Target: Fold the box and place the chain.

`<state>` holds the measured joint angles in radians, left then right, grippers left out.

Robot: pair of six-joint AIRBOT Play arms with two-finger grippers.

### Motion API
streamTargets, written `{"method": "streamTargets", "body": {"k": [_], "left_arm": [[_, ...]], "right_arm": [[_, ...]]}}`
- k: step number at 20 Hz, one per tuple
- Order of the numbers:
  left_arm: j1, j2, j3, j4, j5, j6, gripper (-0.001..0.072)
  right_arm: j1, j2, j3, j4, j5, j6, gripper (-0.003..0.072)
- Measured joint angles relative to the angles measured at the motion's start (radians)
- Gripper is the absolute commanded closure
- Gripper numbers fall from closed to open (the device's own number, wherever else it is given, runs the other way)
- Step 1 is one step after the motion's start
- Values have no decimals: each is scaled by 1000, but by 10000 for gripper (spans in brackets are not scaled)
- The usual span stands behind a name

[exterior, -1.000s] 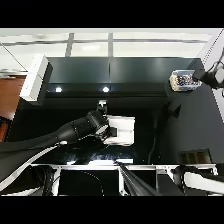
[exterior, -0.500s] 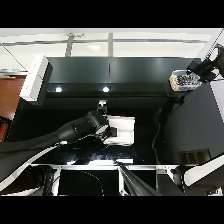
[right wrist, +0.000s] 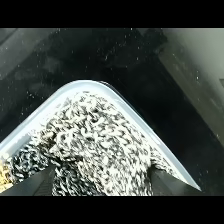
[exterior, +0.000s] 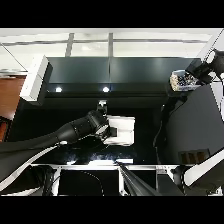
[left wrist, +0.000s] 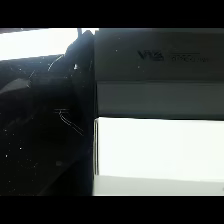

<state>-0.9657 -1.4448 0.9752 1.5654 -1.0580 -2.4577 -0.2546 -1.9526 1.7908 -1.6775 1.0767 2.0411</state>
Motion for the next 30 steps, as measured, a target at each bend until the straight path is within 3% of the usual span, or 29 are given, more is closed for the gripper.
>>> {"method": "streamTargets", "body": {"k": [1, 2, 3, 4, 5, 13, 19, 30], "left_arm": [[0, 0, 0, 0, 0, 0, 681], [0, 0, 0, 0, 0, 0, 681], [0, 0, 0, 0, 0, 0, 681], [0, 0, 0, 0, 0, 0, 681], [0, 0, 0, 1, 0, 0, 681], [0, 0, 0, 1, 0, 0, 681], [0, 0, 0, 1, 0, 0, 681], [0, 0, 0, 1, 0, 0, 681]], "right_arm": [[0, -6, 0, 0, -7, 0, 18], [0, -11, 1, 0, -12, 0, 177], [0, -15, 1, -1, -14, 0, 277], [-2, -19, 0, 0, -15, 1, 476], [-2, -21, 1, 0, -15, 0, 628], [-2, 51, 3, 15, 53, -119, 649], [-16, 265, 3, 137, 135, -358, 649], [-79, 562, 3, 404, 136, -521, 649]]}}
